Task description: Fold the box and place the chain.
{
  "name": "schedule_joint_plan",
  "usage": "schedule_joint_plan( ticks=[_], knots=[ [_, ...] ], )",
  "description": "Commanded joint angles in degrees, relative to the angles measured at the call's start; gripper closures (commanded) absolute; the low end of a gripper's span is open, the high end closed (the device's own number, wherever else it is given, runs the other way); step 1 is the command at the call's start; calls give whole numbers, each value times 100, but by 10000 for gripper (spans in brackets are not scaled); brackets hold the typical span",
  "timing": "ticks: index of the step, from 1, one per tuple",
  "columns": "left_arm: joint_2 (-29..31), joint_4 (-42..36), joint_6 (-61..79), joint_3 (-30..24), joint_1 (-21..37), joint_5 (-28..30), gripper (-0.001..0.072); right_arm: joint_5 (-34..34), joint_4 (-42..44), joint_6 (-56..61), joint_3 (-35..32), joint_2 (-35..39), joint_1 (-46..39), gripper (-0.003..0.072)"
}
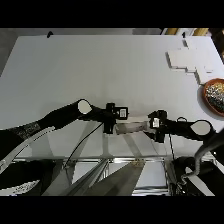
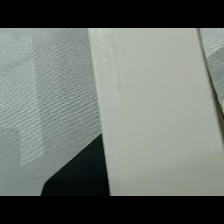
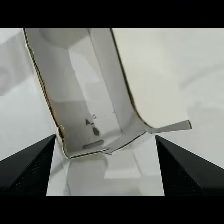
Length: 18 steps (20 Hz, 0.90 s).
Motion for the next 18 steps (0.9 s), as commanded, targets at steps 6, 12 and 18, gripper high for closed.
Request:
schedule_joint_plan(
  ticks=[6, 12, 18],
  knots=[
    [-2, 0, 4, 0, -4, 2, 701, 719, 518, -820, 63, -826, -188, -2],
    [-2, 2, 4, 0, -4, 2, 701, 979, 431, -221, 52, -826, -188, 9],
    [-2, 2, 4, 0, -4, 2, 701, 809, 474, -280, -35, -1036, -188, 9]
  ],
)
